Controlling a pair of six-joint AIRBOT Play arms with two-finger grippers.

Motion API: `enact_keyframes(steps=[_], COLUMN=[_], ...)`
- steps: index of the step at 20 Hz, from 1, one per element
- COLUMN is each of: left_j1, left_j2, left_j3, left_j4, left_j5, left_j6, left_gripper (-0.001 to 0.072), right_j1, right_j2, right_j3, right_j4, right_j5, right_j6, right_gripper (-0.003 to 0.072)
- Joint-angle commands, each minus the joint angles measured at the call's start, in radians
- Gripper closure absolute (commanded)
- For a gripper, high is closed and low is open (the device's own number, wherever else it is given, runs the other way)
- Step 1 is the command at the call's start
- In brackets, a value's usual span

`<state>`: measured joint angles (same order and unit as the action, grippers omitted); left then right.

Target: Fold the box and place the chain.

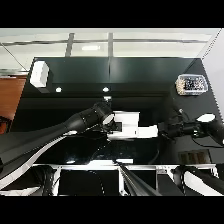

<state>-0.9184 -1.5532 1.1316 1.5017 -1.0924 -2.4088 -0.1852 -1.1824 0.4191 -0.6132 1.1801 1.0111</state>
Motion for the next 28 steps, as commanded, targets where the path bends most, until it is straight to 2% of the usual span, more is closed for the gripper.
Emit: enact_keyframes(steps=[1, 2, 3, 4, 5, 8, 9, 13, 15, 17, 21, 24, 28], left_j1=[0.0, 0.0, 0.0, 0.0, 0.0, 0.0, 0.0, 0.0, 0.0, 0.0, 0.0, 0.0, 0.0], left_j2=[0.0, 0.0, 0.0, 0.0, 0.0, 0.0, 0.0, 0.0, 0.0, 0.0, 0.0, 0.0, 0.0], left_j3=[0.0, 0.0, 0.0, 0.0, 0.0, 0.0, 0.0, 0.0, 0.0, 0.0, 0.0, 0.0, 0.0], left_j4=[0.0, 0.0, 0.0, 0.0, 0.0, 0.0, 0.0, 0.0, 0.001, 0.001, 0.0, 0.0, 0.0], left_j5=[-0.001, -0.001, -0.001, -0.001, -0.001, 0.0, 0.0, -0.001, -0.001, 0.0, -0.001, -0.001, -0.001], left_j6=[0.0, 0.0, 0.0, 0.0, 0.0, 0.0, 0.0, 0.0, 0.0, 0.0, 0.0, 0.0, 0.0], left_gripper=[0.0681, 0.0681, 0.0681, 0.0681, 0.0681, 0.0681, 0.0681, 0.0681, 0.0681, 0.0681, 0.0681, 0.0681, 0.0681], right_j1=[0.075, 0.075, 0.075, 0.075, 0.076, 0.122, 0.154, 0.296, 0.362, 0.433, 0.605, 0.713, 0.821], right_j2=[-0.054, -0.054, -0.054, -0.054, -0.054, -0.053, -0.053, -0.053, -0.053, -0.053, -0.052, -0.053, -0.057], right_j3=[0.04, 0.068, 0.095, 0.12, 0.14, 0.166, 0.169, 0.184, 0.217, 0.258, 0.358, 0.401, 0.404], right_j4=[0.092, 0.081, 0.076, 0.077, 0.082, 0.081, 0.081, 0.077, 0.053, -0.058, -0.418, -0.623, -0.787], right_j5=[0.042, 0.069, 0.097, 0.134, 0.165, 0.176, 0.151, 0.038, -0.009, -0.056, -0.119, -0.145, -0.161], right_j6=[-0.127, -0.126, -0.126, -0.116, -0.114, -0.102, -0.083, 0.028, 0.103, 0.257, 0.57, 0.766, 1.02], right_gripper=[0.0669, 0.0655, 0.0448, 0.0147, 0.0065, 0.0067, 0.0114, 0.0117, 0.0218, 0.0218, 0.0218, 0.0218, 0.022])
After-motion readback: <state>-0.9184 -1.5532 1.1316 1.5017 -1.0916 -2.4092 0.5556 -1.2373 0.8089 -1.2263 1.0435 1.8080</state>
